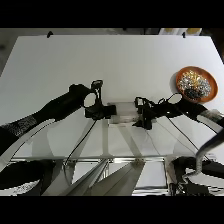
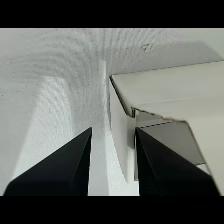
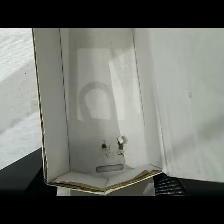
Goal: Fold the box and place the chain.
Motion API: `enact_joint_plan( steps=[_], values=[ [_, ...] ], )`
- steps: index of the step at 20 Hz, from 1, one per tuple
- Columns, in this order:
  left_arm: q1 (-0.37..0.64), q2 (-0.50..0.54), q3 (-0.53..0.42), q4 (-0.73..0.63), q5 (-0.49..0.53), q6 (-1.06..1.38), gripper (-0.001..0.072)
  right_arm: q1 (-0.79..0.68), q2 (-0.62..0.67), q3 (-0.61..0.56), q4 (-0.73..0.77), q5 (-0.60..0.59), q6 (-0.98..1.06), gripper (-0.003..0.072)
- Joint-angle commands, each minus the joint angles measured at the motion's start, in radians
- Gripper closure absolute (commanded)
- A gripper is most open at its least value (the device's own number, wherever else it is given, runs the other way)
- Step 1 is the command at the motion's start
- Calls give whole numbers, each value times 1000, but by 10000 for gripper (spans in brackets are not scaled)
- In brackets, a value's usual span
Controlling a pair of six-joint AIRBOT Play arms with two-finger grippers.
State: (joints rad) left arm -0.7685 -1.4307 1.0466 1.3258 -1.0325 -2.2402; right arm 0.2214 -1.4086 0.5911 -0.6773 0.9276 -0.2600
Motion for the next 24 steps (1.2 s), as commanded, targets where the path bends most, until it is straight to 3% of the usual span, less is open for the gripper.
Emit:
enact_joint_plan(
  steps=[1, 8, 15, 17, 19, 21, 24],
  values=[
    [-21, 0, 1, -12, 10, 21, 419, 1, 0, 1, 0, 0, 0, 288],
    [-38, -18, 3, 25, 32, 48, 421, 1, 0, 1, 0, 0, 0, 288],
    [-75, -134, 93, 29, -56, 19, 446, 1, 0, 1, 0, 0, 0, 288],
    [-78, -143, 93, 33, -57, -16, 516, 1, 0, 1, 0, 0, 0, 288],
    [-81, -144, 93, 38, -56, -32, 524, 1, 0, 1, 0, 0, 0, 288],
    [-81, -144, 93, 38, -56, -39, 628, 1, 0, 1, 0, 0, 0, 288],
    [-81, -145, 93, 41, -56, -66, 701, 1, 0, 1, 0, 0, 0, 288]
  ],
)
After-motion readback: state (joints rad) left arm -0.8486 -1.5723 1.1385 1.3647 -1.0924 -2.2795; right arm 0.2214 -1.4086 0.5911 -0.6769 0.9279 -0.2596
